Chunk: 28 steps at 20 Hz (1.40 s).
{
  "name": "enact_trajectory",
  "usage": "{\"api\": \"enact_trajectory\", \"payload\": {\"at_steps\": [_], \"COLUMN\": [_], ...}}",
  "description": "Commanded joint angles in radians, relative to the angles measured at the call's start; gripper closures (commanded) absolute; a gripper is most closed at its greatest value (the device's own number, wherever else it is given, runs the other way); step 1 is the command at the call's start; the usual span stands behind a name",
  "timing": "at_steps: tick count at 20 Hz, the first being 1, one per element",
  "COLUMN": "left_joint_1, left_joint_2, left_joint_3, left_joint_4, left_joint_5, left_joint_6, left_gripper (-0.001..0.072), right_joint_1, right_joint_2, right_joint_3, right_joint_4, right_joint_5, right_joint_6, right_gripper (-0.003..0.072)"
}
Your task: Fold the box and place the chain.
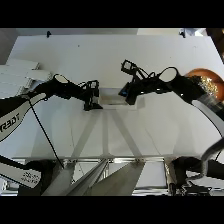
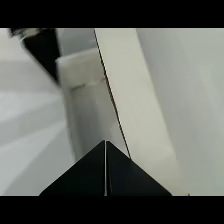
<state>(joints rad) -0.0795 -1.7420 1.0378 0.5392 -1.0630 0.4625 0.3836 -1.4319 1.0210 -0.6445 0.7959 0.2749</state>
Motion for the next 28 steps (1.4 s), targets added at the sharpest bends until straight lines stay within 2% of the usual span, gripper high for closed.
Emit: {"api": "enact_trajectory", "payload": {"at_steps": [1,3,5,9,11,15,17,20,23,24,25,26,28], "left_joint_1": [0.001,0.001,0.001,0.001,0.001,0.001,0.001,0.001,0.001,0.001,0.001,0.001,0.001], "left_joint_2": [0.0,0.0,0.0,0.0,0.0,0.0,0.0,0.0,0.0,0.0,0.0,0.0,0.0], "left_joint_3": [0.0,0.0,0.0,0.0,0.0,0.0,0.0,0.0,0.0,0.0,0.0,0.0,0.0], "left_joint_4": [0.0,0.0,0.0,0.0,0.0,0.0,0.0,0.0,0.0,0.0,0.0,0.0,0.0], "left_joint_5": [0.0,0.0,0.0,0.0,0.0,0.0,0.0,0.0,0.0,0.0,0.0,0.0,0.0], "left_joint_6": [0.0,0.0,0.0,0.0,0.0,0.0,0.0,0.0,0.0,0.0,0.0,0.0,0.0], "left_gripper": [0.043,0.043,0.043,0.043,0.043,0.043,0.043,0.043,0.043,0.043,0.043,0.043,0.043], "right_joint_1": [0.024,0.023,0.023,0.024,0.023,0.02,0.002,-0.045,-0.106,-0.117,-0.124,-0.125,-0.125], "right_joint_2": [-0.058,-0.085,-0.118,-0.163,-0.156,-0.072,0.014,0.121,0.14,0.134,0.123,0.109,0.065], "right_joint_3": [0.001,0.001,0.001,0.001,0.001,0.001,0.001,0.001,0.001,0.0,0.0,0.0,0.0], "right_joint_4": [0.101,0.1,0.099,0.057,0.057,0.042,0.0,-0.074,-0.229,-0.303,-0.373,-0.425,-0.449], "right_joint_5": [-0.286,-0.365,-0.375,-0.256,-0.24,-0.226,-0.17,-0.003,0.158,0.186,0.2,0.203,0.201], "right_joint_6": [0.017,0.017,0.017,0.017,0.017,0.015,0.016,0.015,0.017,0.017,0.016,0.014,-0.033], "right_gripper": [0.0674,0.0674,0.0674,0.0674,0.0673,0.0674,0.0674,0.0673,0.0666,0.0578,0.0432,0.0357,0.035]}}
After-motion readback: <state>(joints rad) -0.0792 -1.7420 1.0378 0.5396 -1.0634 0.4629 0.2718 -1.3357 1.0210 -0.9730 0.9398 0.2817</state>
